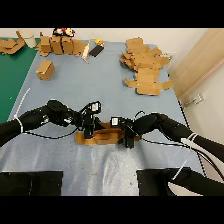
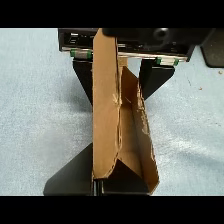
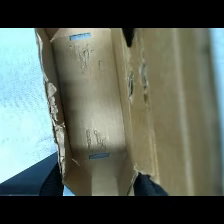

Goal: Fold the box.

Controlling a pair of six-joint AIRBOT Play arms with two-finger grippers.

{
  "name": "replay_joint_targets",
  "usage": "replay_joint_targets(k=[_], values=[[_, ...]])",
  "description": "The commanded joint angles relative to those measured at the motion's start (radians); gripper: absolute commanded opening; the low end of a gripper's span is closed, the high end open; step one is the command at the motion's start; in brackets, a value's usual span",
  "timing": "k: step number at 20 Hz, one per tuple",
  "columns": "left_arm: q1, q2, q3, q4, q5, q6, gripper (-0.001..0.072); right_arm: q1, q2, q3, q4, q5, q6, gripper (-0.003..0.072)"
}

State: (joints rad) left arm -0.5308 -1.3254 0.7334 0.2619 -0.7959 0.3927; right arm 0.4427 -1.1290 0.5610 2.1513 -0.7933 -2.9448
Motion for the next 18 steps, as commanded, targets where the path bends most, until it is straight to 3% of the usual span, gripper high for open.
replay_joint_targets(k=[1,18], values=[[0.001,0.001,0.001,0.0,0.0,0.0,0.0014,0.0,-0.012,0.0,0.0,-0.002,0.002,0.0505],[0.001,0.001,0.001,0.0,0.0,0.0,0.0014,0.002,-0.01,0.001,0.0,-0.02,0.003,0.0505]])
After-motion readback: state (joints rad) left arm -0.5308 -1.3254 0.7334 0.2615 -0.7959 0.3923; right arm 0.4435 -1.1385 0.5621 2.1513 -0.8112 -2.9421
